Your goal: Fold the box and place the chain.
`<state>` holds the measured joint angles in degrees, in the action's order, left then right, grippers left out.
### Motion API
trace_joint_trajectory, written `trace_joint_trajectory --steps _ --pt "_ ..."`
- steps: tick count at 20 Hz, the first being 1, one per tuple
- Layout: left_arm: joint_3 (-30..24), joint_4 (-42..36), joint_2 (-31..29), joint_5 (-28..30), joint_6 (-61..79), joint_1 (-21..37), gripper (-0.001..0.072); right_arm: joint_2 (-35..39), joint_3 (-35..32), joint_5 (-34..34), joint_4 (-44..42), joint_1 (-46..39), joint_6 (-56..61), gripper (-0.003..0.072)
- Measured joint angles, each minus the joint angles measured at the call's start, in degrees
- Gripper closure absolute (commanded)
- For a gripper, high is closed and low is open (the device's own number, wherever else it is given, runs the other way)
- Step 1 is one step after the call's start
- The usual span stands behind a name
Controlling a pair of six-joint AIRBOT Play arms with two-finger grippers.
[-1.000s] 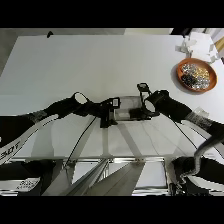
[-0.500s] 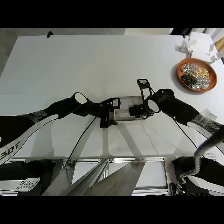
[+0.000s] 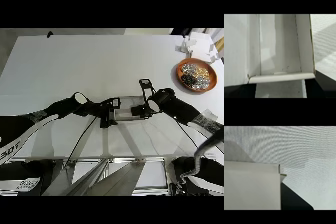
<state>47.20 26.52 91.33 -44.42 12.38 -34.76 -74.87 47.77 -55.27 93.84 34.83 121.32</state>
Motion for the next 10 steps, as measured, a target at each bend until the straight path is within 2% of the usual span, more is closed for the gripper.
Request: trace_joint_trajectory --steps 3,5,10 --pt "0.02 0.0 0.0 0.0 0.02 0.0 0.0504 -0.83 -0.02 -0.55 0.09 0.0 0.13 0.0647" --pt "0.02 0.02 0.0 -0.02 0.04 0.0 0.0504 -1.53 -0.11 -0.22 0.26 0.0 0.07 0.0576" --pt "0.02 0.04 0.0 0.0 0.07 0.0 0.0504 -3.21 -0.15 -0.35 0.2 0.02 0.02 0.0582"
